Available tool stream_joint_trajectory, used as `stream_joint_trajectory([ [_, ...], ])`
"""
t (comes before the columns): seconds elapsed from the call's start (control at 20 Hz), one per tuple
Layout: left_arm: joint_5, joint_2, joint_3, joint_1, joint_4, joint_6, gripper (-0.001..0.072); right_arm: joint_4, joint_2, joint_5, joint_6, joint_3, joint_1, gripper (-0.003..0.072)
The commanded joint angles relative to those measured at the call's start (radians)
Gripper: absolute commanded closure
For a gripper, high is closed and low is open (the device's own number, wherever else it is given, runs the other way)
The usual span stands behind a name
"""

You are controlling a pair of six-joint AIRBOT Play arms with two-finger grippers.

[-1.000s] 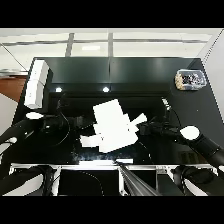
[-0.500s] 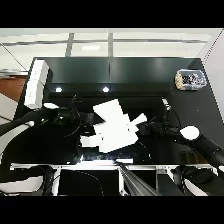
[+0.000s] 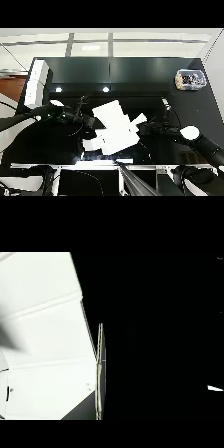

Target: Fold the box and place the chain.

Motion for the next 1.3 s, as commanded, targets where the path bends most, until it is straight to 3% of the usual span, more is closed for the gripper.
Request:
stream_joint_trajectory([
  [0.0, -0.024, -0.003, 0.003, -0.007, 0.027, 0.061, 0.0152, 0.0, 0.001, 0.0, 0.0, 0.0, 0.0, 0.0646],
  [0.35, -0.024, -0.003, 0.004, -0.029, 0.058, 0.077, 0.0232, 0.0, 0.001, 0.0, 0.0, 0.0, 0.0, 0.0646],
  [0.5, -0.001, -0.003, 0.009, -0.029, 0.088, 0.077, 0.0605, 0.0, 0.001, 0.0, 0.0, 0.0, 0.0, 0.0646],
  [0.55, 0.001, -0.003, 0.011, -0.029, 0.101, 0.077, 0.0678, 0.0, 0.001, 0.0, 0.0, 0.0, 0.0, 0.0646],
  [0.75, 0.001, -0.003, 0.032, -0.029, 0.109, 0.08, 0.0682, -0.005, 0.001, -0.003, 0.0, 0.0, -0.001, 0.0626],
  [0.8, 0.0, -0.002, 0.043, -0.029, 0.112, 0.08, 0.0683, -0.016, 0.001, -0.004, 0.0, 0.003, -0.007, 0.0384],
  [0.85, -0.001, -0.001, 0.057, -0.029, 0.118, 0.08, 0.0683, -0.045, 0.001, 0.007, 0.0, 0.012, -0.023, 0.0086],
  [0.9, -0.006, 0.003, 0.075, -0.029, 0.132, 0.08, 0.0684, -0.086, 0.003, 0.037, 0.0, 0.031, -0.048, -0.0014],
  [1.15, -0.006, 0.074, 0.177, -0.043, 0.277, 0.105, 0.0687, -0.395, 0.018, 0.274, -0.019, 0.256, -0.262, -0.001],
  [1.25, 0.106, 0.149, 0.187, -0.102, 0.415, 0.212, 0.0687, -0.47, 0.018, 0.348, -0.165, 0.325, -0.298, -0.001],
])
